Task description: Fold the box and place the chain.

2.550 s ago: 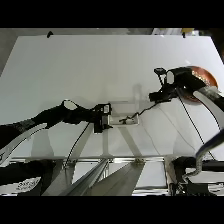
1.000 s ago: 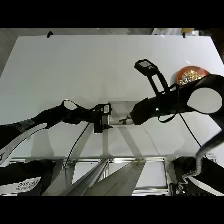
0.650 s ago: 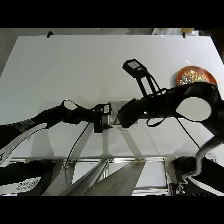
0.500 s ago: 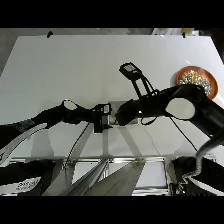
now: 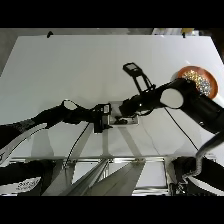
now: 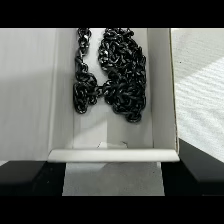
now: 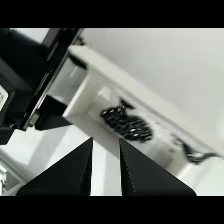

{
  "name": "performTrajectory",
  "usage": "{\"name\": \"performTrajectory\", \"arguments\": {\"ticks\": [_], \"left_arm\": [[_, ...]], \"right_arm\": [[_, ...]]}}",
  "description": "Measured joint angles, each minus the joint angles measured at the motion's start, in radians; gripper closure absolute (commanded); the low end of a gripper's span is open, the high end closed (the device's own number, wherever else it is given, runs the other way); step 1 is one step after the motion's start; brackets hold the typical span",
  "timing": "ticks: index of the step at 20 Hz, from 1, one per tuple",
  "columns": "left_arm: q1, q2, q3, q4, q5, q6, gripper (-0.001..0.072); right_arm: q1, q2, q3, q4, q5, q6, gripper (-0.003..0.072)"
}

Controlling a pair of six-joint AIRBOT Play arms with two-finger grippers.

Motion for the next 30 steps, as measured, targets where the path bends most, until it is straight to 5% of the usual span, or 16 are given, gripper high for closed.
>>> {"name": "performTrajectory", "arguments": {"ticks": [3, 7, 8, 11, 21, 30], "left_arm": [[0.000, 0.000, 0.000, 0.000, 0.000, 0.000, 0.0560], [0.000, 0.000, 0.000, 0.000, 0.000, 0.000, 0.0560], [0.000, 0.000, 0.000, 0.000, 0.000, 0.000, 0.0560], [0.000, 0.000, 0.000, 0.000, 0.000, 0.000, 0.0560], [0.000, 0.000, 0.000, 0.000, 0.000, 0.000, 0.0560], [0.000, 0.000, 0.000, 0.000, 0.000, 0.000, 0.0560]], "right_arm": [[-0.113, 0.035, 0.031, -0.003, 0.038, -0.054, 0.0660], [-0.294, 0.016, 0.045, -0.071, 0.085, -0.084, 0.0678], [-0.336, -0.004, 0.046, -0.095, 0.097, -0.088, 0.0669], [-0.438, -0.090, 0.046, -0.156, 0.138, -0.095, 0.0342], [-0.531, -0.357, 0.047, -0.244, 0.175, -0.087, 0.0349], [-0.534, -0.447, 0.046, -0.257, 0.144, -0.080, 0.0413]]}}
